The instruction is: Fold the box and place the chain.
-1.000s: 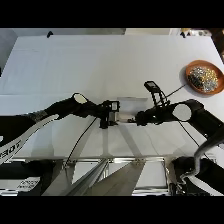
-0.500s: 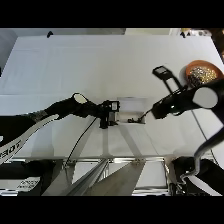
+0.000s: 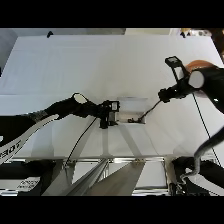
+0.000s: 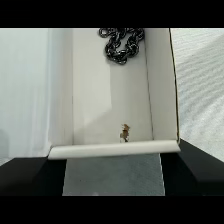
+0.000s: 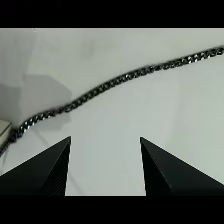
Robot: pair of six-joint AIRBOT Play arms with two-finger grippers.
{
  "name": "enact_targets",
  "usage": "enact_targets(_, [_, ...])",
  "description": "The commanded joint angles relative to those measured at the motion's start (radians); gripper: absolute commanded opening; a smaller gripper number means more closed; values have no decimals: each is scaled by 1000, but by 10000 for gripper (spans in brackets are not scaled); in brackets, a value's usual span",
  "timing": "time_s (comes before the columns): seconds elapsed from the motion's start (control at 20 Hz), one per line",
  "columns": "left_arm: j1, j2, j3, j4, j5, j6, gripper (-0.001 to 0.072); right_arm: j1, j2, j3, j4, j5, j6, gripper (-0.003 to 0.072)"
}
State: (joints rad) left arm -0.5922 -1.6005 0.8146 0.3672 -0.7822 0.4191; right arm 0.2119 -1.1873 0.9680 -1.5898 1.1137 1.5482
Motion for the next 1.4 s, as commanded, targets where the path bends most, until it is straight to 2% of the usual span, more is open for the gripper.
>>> enact_targets(0.0, [0,1,0,0,0,0,205,-8,-127,2,-6,-79,26,425])
enact_targets(0.25, [0,1,0,0,0,0,205,-8,-235,2,-2,-110,26,395])
enact_targets(0.65, [0,1,0,0,0,0,205,-7,-302,2,31,-134,27,380])
enact_targets(0.75, [0,1,0,0,0,0,205,-7,-303,2,34,-132,27,228])
enact_targets(0.9, [0,1,0,0,0,0,205,-7,-303,2,34,-132,26,159])
enact_targets(0.95, [0,1,0,0,0,0,205,-7,-303,2,34,-128,15,44])
enact_targets(1.0, [0,1,0,0,0,0,205,-7,-300,2,22,-115,13,18])
enact_targets(1.2, [0,1,0,0,0,0,205,-7,-230,2,-47,-69,-32,17])
enact_targets(1.35, [0,1,0,0,0,0,205,-7,-137,2,-51,9,-63,18])
